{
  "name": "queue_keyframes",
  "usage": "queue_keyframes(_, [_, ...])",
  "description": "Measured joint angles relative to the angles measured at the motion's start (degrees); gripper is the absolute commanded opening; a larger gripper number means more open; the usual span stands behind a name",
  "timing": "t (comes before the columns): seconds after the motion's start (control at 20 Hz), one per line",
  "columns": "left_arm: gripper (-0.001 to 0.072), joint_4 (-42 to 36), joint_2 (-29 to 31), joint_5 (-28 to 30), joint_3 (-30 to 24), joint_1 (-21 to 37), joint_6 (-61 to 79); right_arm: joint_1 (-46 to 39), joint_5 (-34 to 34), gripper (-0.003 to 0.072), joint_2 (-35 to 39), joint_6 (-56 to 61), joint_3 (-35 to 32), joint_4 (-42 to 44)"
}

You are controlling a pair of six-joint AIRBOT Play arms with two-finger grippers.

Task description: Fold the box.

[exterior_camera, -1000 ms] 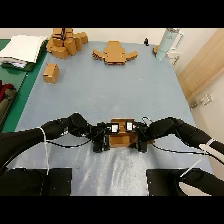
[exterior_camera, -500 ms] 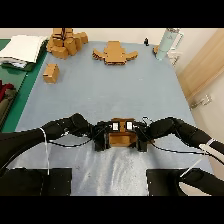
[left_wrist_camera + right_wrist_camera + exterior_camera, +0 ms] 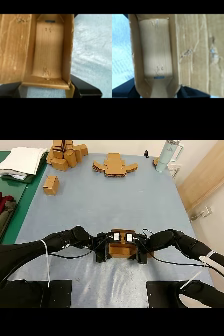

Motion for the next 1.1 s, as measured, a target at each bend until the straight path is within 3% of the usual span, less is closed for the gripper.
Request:
queue_keyframes(0.75, [0.0614, 2.71, -0.17, -3.23, 0.07, -0.02, 1.09, 0.02, -0.22, 0.0568, 0.0, -0.02, 0.0, 0.0])
queue_keyframes(0.8, [0.064, 2.78, -0.17, -3.39, 0.07, -0.02, 1.31, 0.02, -0.22, 0.0568, 0.0, -0.02, 0.0, 0.0])
queue_keyframes(0.85, [0.072, 2.91, -0.17, -3.61, 0.07, -0.02, 1.57, 0.02, -0.22, 0.0568, 0.0, -0.02, 0.0, 0.0])
queue_keyframes(1.1, [0.072, 2.93, -0.15, -4.0, 0.02, -0.02, 1.9, 0.02, -0.17, 0.0568, 0.0, -0.02, 0.0, 0.0])
